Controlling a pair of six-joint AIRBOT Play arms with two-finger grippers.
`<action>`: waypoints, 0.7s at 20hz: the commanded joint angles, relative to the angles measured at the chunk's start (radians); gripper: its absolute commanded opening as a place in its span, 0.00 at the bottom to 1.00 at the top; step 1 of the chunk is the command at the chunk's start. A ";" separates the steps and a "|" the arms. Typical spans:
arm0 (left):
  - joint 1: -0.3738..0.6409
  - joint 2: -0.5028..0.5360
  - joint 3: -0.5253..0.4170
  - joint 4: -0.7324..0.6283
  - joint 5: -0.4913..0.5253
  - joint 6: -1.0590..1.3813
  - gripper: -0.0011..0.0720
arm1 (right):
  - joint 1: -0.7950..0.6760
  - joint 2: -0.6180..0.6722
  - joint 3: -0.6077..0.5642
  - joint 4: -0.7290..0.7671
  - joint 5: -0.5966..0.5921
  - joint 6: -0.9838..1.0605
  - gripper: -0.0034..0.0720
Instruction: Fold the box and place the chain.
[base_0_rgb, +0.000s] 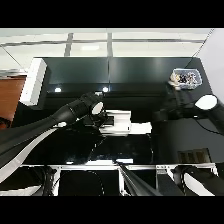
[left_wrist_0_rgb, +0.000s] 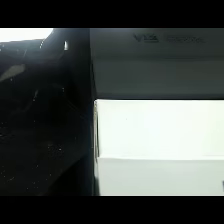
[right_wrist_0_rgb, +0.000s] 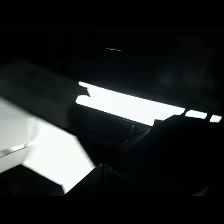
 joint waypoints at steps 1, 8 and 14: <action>0.001 0.000 0.001 0.003 -0.004 0.000 0.05 | -0.213 -0.029 -0.083 0.045 0.028 0.220 0.05; 0.000 -0.001 0.001 0.002 -0.005 0.000 0.05 | 0.027 -0.257 -0.096 0.215 0.094 0.067 0.06; 0.001 -0.001 0.001 0.003 -0.002 0.000 0.05 | 0.149 -0.269 -0.043 0.337 0.095 -0.120 0.06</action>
